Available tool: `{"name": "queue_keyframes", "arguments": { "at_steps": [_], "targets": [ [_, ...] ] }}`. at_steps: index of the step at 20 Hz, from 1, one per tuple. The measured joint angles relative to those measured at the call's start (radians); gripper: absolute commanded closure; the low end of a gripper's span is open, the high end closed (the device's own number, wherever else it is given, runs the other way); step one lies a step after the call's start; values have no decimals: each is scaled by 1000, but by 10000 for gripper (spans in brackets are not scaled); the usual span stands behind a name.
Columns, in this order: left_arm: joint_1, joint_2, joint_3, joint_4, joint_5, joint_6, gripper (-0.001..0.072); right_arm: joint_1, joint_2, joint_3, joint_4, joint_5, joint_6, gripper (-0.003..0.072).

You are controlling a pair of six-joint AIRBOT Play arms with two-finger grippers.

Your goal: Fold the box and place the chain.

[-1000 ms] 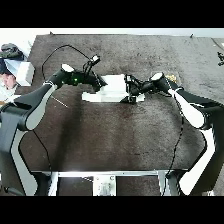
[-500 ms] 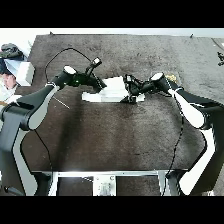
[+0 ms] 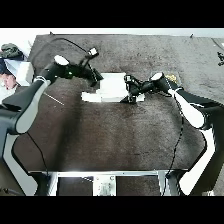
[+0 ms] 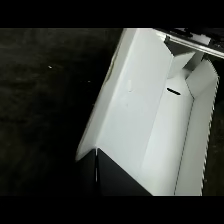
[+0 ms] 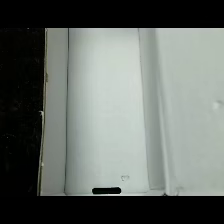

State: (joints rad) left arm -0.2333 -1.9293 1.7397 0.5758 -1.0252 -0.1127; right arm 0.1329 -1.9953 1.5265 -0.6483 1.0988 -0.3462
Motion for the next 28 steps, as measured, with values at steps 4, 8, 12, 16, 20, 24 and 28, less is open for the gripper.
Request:
{"name": "queue_keyframes", "arguments": {
  "at_steps": [4, 8, 12, 16, 20, 24, 28],
  "targets": [
    [23, 30, 3, 111, -116, 34, 20, 0, 0, 0, 0, 0, 1, 214],
    [5, 37, -29, 283, -163, 77, 18, 0, 0, 0, 0, 0, 1, 214],
    [-32, 40, -87, 383, -134, 127, 19, 0, 0, 0, 0, 0, 1, 214],
    [-76, 39, -122, 413, -77, 174, 20, 0, 0, 0, 1, 0, 2, 214],
    [-97, 39, -133, 413, -50, 185, 94, 0, 0, 0, 1, 0, 2, 214],
    [-100, 32, -137, 383, -30, 188, 125, 0, 0, 0, 1, 0, 2, 214],
    [-101, 17, -142, 372, -26, 172, 347, 0, 0, 0, 1, 0, 4, 214]
  ]
}}
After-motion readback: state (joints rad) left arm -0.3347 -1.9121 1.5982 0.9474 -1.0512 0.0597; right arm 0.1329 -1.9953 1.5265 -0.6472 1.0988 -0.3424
